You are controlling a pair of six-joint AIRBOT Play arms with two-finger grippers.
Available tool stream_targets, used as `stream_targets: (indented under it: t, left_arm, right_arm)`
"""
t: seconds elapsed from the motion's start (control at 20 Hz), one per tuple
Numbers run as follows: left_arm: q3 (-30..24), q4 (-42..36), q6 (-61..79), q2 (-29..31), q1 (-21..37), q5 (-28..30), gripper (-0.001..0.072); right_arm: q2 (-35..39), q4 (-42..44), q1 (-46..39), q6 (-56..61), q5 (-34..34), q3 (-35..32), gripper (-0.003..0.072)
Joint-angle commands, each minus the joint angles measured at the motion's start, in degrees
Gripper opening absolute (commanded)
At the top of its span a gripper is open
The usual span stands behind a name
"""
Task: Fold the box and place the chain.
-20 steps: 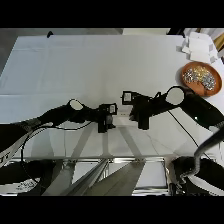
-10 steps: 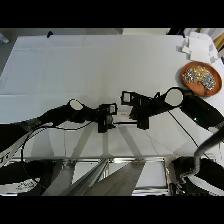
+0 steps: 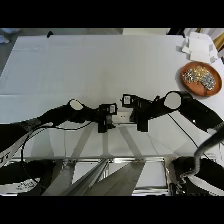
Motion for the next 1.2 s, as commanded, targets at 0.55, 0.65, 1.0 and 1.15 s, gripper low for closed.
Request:
stream_targets:
  t: [0.55,0.65,1.0,1.15]
  left_arm:
    - [0.0,0.02,0.0,0.02,-0.02,0.0,0.0333]
    - [0.0,0.02,0.0,0.02,-0.02,-0.02,0.0333]
    - [0.0,0.02,0.0,0.02,-0.02,0.0,0.0333]
    - [0.0,0.02,0.0,0.02,-0.02,-0.02,0.0333]
  right_arm:
    - [7.61,18.45,-4.48,0.0,3.87,-0.26,0.0218]
    - [7.5,25.94,-7.43,-0.09,6.05,-0.28,0.0092]
    - [2.32,29.18,-8.85,-0.92,2.62,-3.63,0.001]
    - [0.63,29.16,-7.23,-4.24,-2.29,-6.71,0.001]
